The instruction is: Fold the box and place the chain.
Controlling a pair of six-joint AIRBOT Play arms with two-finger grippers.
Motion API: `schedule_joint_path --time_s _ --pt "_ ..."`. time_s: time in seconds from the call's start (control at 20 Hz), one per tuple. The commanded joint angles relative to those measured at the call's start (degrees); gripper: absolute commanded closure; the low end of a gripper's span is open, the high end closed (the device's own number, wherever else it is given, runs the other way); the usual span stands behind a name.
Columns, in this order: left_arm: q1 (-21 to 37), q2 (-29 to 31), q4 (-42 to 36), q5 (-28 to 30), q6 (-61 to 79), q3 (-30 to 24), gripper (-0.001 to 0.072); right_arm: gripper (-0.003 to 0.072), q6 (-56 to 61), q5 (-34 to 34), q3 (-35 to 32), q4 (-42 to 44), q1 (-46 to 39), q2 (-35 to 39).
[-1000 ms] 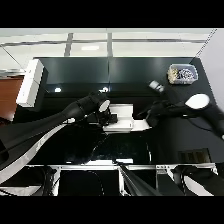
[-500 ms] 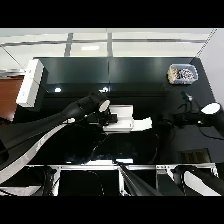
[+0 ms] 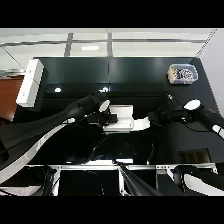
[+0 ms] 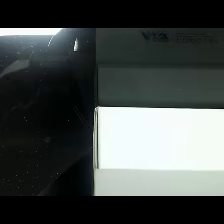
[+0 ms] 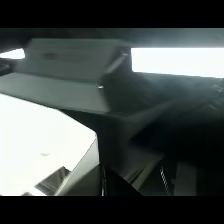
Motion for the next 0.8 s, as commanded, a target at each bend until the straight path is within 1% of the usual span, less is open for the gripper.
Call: schedule_joint_path --time_s 0.0,0.1,0.15,0.2,0.25,0.5,0.75 --pt "0.0 0.0 0.0 0.0 0.0 0.0 0.0685 0.0674 -1.1 5.3 3.5 0.7 1.1 -0.4" --pt "0.0 0.0 0.0 0.0 0.0 0.0 0.0685 0.0669 -1.1 8.1 4.0 0.9 1.2 -0.4" --pt "0.0 0.0 0.0 0.0 0.0 0.0 0.0685 0.0465 -1.1 9.3 4.0 1.3 1.1 -0.4" --pt "0.0 0.0 0.0 0.0 0.0 0.0 0.0685 0.0223 -1.1 10.0 4.0 1.5 1.2 -0.4" --pt "0.0 0.0 0.0 0.0 0.0 0.0 0.0685 0.0191 -1.1 10.5 4.0 1.6 1.2 -0.4" --pt "0.0 0.0 0.0 0.0 0.0 0.0 0.0685 0.0192 -1.1 10.9 4.2 3.4 3.4 -0.4" --pt "0.0 0.0 0.0 0.0 0.0 0.0 0.0685 0.0203 0.5 7.2 6.5 3.1 9.4 -0.4"
